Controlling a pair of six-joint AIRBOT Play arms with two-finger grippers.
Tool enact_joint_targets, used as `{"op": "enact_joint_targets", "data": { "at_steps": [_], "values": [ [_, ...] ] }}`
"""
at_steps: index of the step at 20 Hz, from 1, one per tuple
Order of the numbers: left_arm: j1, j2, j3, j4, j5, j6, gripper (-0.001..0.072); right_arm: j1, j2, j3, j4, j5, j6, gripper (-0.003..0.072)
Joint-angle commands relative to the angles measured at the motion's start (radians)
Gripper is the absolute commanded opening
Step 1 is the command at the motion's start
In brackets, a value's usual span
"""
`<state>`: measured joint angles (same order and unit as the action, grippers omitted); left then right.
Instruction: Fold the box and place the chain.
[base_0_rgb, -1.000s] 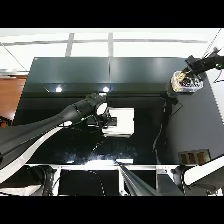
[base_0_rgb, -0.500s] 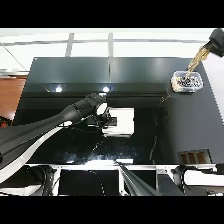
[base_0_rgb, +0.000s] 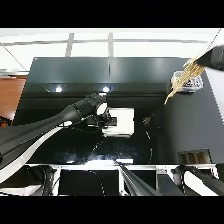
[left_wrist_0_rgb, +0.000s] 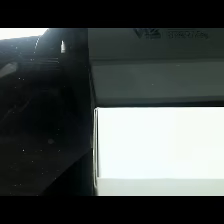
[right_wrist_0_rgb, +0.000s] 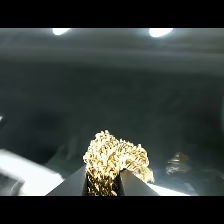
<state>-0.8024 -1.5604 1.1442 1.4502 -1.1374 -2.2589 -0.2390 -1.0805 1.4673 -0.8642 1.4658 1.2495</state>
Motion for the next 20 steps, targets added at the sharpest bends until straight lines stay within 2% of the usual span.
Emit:
{"op": "enact_joint_targets", "data": {
  "at_steps": [1, 5, 9, 11, 15, 20],
  "values": [
    [0.000, 0.000, 0.000, 0.000, -0.001, 0.000, 0.0026, 0.033, 0.132, -0.201, 0.239, 0.050, -0.109, 0.0009],
    [0.000, 0.000, 0.000, 0.000, -0.001, 0.000, 0.0026, 0.145, 0.182, -0.341, 0.391, 0.098, -0.144, 0.0009],
    [0.000, 0.000, 0.000, 0.000, -0.001, 0.000, 0.0026, 0.296, 0.181, -0.365, 0.427, -0.019, -0.143, 0.0009],
    [0.000, 0.000, 0.000, 0.000, -0.001, 0.000, 0.0026, 0.377, 0.179, -0.365, 0.415, -0.102, -0.137, 0.0010],
    [0.000, 0.000, 0.000, 0.000, -0.001, 0.000, 0.0026, 0.489, 0.155, -0.413, 0.241, -0.218, -0.053, 0.0010],
    [0.000, 0.000, 0.000, 0.000, -0.001, 0.000, 0.0026, 0.551, 0.087, -0.558, 0.235, -0.326, -0.039, 0.0012]
  ]
}}
